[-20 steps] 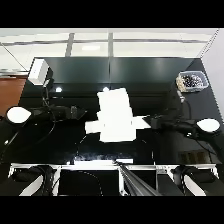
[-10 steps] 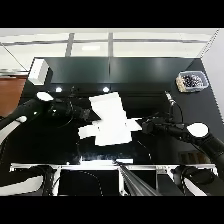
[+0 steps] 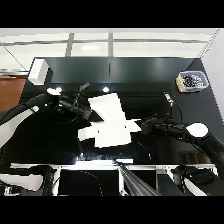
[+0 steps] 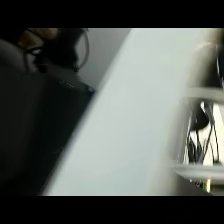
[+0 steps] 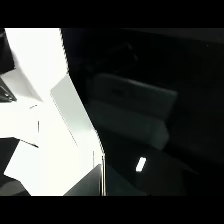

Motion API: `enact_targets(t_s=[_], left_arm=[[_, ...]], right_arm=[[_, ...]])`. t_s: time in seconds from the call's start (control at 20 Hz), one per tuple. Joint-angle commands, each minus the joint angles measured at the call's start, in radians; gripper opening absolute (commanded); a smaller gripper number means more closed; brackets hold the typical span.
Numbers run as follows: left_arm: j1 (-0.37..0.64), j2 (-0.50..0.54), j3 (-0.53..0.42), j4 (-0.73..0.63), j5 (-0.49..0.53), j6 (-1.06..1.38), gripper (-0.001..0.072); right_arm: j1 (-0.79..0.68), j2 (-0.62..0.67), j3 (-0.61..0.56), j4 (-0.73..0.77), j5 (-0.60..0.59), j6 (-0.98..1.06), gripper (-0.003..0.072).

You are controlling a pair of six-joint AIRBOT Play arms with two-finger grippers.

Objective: Fold the box and place the chain.

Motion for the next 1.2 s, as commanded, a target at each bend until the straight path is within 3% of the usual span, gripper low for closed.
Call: enact_targets(t_s=[0.0,0.1,0.15,0.2,0.3,0.35,0.45,0.5,0.55,0.6,0.75,0.9,1.0,1.15], left_arm=[[-0.021,-0.046,0.05,0.121,-0.087,0.035,0.0464],[-0.032,-0.047,0.064,0.19,-0.092,0.035,0.0235],[-0.032,-0.047,0.068,0.193,-0.093,0.036,0.0212],[-0.03,-0.047,0.072,0.193,-0.095,0.036,0.0136],[-0.025,-0.047,0.082,0.193,-0.095,0.036,0.0119],[-0.024,-0.047,0.085,0.193,-0.096,0.042,0.0043],[-0.026,-0.046,0.092,0.192,-0.118,0.073,0.0026],[-0.026,-0.041,0.092,0.193,-0.121,0.073,0.0025],[-0.026,-0.032,0.092,0.193,-0.121,0.073,0.0024],[-0.026,-0.018,0.091,0.193,-0.12,0.073,0.0022],[-0.055,0.079,0.079,0.267,-0.064,0.072,0.0019],[-0.129,0.249,0.001,0.317,0.152,0.128,0.0021],[-0.168,0.32,-0.083,0.302,0.31,0.218,0.0025],[-0.195,0.299,-0.122,0.404,0.316,0.388,0.0026]], right_arm=[[0.0,0.0,0.0,-0.003,0.002,0.0,0.0009],[0.0,0.0,0.0,-0.004,0.002,0.0,0.0009],[0.0,0.0,0.0,-0.004,0.002,0.0,0.0009],[0.0,0.001,0.0,-0.004,0.002,0.0,0.0009],[0.0,0.0,0.0,-0.021,0.014,0.0,0.001],[0.0,0.001,0.0,-0.03,0.025,0.0,0.001],[0.0,0.001,0.0,-0.055,0.03,0.0,0.0014],[-0.002,0.001,0.003,-0.079,0.026,0.0,0.0154],[-0.011,0.001,0.008,-0.1,0.029,0.002,0.046],[-0.029,0.001,0.025,-0.129,0.047,0.009,0.0638],[-0.067,0.001,0.14,-0.341,0.186,0.006,0.0638],[-0.066,0.001,0.238,-0.55,0.318,-0.063,0.0638],[-0.065,0.001,0.248,-0.578,0.327,-0.143,0.0638],[-0.033,0.0,0.248,-0.578,0.254,-0.229,0.0638]])
